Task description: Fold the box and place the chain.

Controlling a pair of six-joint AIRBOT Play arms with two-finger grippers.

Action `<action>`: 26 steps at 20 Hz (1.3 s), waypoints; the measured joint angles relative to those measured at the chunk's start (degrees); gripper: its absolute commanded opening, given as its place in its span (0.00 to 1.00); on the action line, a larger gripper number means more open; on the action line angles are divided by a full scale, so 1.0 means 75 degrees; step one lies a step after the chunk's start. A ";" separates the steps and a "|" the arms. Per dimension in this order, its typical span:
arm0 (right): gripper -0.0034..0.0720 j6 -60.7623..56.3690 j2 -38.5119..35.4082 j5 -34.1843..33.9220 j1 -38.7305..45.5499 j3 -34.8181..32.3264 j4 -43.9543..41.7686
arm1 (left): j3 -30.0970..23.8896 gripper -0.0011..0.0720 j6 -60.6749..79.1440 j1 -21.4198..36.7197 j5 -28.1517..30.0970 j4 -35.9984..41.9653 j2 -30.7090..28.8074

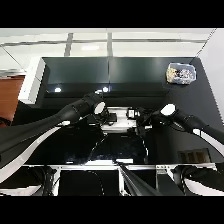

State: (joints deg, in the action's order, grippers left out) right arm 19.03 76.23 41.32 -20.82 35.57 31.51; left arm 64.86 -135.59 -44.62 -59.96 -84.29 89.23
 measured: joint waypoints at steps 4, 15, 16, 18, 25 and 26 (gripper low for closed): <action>0.69 -0.0012 0.0000 0.0006 0.0000 0.0000 0.0006 | -0.0003 0.13 0.0015 0.0000 -0.0114 -0.0085 0.0000; 0.96 -0.0379 -0.0239 0.0096 0.0017 -0.0003 0.0431 | -0.0003 0.05 0.0143 0.0000 -0.0122 -0.0064 0.0000; 0.96 -0.0481 -0.0341 0.0152 0.0023 -0.0003 0.0592 | -0.0003 0.05 0.0213 0.0000 -0.0154 -0.0082 0.0000; 0.96 -0.0676 -0.0615 0.0303 0.0023 -0.0003 0.0927 | -0.0003 0.05 0.0347 0.0000 -0.0239 -0.0096 0.0000; 0.67 -0.1061 -0.1189 0.0615 0.0015 -0.0015 0.1355 | -0.0003 0.05 0.0632 0.0000 -0.0297 -0.0096 0.0000; 0.55 -0.1064 -0.1204 0.0632 0.0009 -0.0017 0.1378 | -0.0003 0.05 0.0638 0.0000 -0.0300 -0.0096 0.0000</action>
